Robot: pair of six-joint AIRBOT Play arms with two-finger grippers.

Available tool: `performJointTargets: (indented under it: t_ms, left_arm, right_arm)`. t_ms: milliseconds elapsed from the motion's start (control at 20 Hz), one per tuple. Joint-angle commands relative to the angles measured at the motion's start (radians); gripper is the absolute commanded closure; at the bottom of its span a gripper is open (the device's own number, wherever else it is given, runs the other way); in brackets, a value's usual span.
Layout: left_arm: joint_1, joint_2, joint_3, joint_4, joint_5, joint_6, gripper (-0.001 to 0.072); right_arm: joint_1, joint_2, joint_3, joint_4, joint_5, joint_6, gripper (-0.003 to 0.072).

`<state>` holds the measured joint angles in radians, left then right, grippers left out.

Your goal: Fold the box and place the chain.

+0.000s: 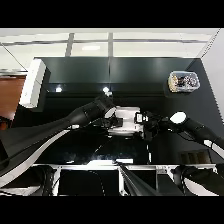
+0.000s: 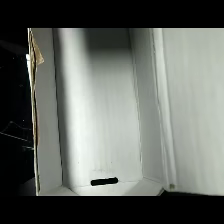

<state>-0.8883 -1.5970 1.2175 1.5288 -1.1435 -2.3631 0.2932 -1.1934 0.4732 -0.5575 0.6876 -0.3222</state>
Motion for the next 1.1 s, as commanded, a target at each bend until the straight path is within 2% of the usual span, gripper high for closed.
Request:
performJointTargets:
  t_ms: [0,100,200,250,450,500,550,650,750,800,1050]
  left_arm:
    - [-0.001,-0.002,0.003,0.001,-0.001,-0.005,0.0682]
    - [-0.001,-0.002,0.003,0.000,-0.002,-0.007,0.0666]
    - [-0.001,-0.002,0.003,0.002,-0.002,-0.029,0.0338]
    - [-0.001,-0.002,0.003,0.002,-0.001,-0.029,0.0299]
    - [-0.001,-0.002,0.003,0.008,0.002,-0.029,0.0308]
    - [0.000,-0.002,0.003,0.008,0.006,-0.029,0.0330]
    - [0.002,-0.002,0.003,0.008,0.010,-0.029,0.0381]
    - [0.008,-0.002,0.003,0.008,0.016,-0.029,0.0387]
    - [0.014,-0.002,0.003,0.008,0.019,-0.028,0.0633]
    - [0.017,-0.002,0.003,0.004,0.027,-0.028,0.0685]
    - [0.018,-0.002,0.003,0.000,0.032,-0.023,0.0686]
  right_arm:
    - [0.000,-0.001,-0.001,0.000,0.000,0.000,0.0140]
    - [0.000,-0.001,-0.001,0.000,0.000,0.000,0.0140]
    - [0.000,-0.001,-0.001,0.000,0.000,0.000,0.0140]
    - [0.000,-0.001,-0.001,0.000,0.000,0.000,0.0140]
    - [0.000,-0.001,-0.001,0.000,0.000,0.000,0.0140]
    - [0.000,-0.001,-0.001,0.000,0.000,0.000,0.0140]
    - [0.000,-0.001,-0.001,0.000,0.000,0.000,0.0140]
    - [0.000,-0.001,-0.001,0.000,0.000,0.000,0.0140]
    - [0.000,-0.001,-0.001,0.000,0.000,0.000,0.0140]
    - [0.000,-0.001,-0.001,0.000,0.000,0.000,0.0140]
    - [0.000,-0.001,-0.001,0.000,0.000,0.000,0.0139]
